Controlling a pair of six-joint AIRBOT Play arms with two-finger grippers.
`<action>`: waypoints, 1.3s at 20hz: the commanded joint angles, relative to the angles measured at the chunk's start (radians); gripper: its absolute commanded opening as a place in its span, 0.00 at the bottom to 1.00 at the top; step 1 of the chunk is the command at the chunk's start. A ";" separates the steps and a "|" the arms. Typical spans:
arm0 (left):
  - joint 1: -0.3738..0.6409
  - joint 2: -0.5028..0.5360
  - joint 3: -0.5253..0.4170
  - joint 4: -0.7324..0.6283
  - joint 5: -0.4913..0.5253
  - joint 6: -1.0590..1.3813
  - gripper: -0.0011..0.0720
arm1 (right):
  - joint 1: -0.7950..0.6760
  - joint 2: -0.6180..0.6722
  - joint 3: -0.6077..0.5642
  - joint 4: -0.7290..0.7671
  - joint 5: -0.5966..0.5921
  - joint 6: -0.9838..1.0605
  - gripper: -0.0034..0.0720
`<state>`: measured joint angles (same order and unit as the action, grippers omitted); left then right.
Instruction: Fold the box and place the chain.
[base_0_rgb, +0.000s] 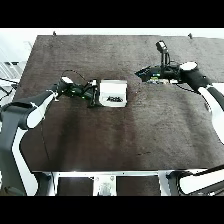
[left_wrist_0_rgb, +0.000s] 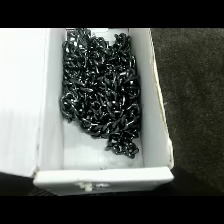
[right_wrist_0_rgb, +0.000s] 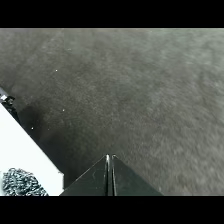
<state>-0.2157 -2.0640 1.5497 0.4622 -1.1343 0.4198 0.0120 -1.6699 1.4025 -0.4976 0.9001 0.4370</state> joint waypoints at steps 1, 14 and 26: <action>-0.001 0.000 0.000 0.000 0.000 0.000 0.39 | 0.014 -0.119 0.122 0.013 0.130 -0.030 0.15; -0.001 0.000 0.000 0.000 0.000 0.000 0.39 | 0.133 -0.145 0.193 -0.109 0.348 -0.025 0.31; -0.001 0.000 0.000 0.000 0.001 0.000 0.39 | 0.195 -0.146 0.214 -0.212 0.353 -0.020 0.45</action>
<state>-0.2157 -2.0640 1.5497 0.4625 -1.1343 0.4198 0.1959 -1.8153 1.6154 -0.6842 1.2644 0.4168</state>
